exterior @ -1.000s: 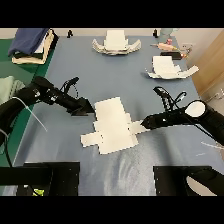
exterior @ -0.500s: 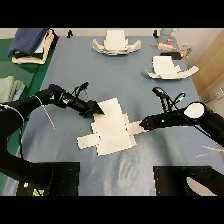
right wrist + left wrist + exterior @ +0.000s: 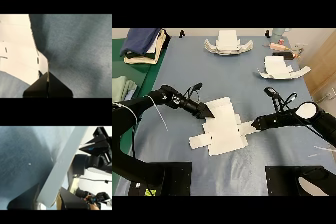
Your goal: Fold the box.
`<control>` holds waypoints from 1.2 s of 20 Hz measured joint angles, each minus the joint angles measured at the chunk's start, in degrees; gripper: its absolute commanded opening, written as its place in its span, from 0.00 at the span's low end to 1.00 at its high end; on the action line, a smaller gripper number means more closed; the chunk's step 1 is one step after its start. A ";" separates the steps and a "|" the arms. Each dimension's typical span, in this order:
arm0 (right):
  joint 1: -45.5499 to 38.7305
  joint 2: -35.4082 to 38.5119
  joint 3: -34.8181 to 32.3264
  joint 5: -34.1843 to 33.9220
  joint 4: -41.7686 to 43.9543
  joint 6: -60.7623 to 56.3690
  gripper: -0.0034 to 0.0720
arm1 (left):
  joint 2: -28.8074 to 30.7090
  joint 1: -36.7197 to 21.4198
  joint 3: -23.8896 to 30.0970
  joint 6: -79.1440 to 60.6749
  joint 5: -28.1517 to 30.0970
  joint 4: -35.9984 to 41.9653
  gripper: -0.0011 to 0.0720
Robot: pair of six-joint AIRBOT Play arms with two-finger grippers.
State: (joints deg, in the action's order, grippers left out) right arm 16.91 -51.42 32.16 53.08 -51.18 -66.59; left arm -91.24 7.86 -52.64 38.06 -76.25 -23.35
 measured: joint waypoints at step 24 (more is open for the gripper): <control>0.00 0.02 12.68 -1.99 -13.94 -17.44 0.15 | 7.13 5.64 -1.95 -22.01 3.19 3.04 0.03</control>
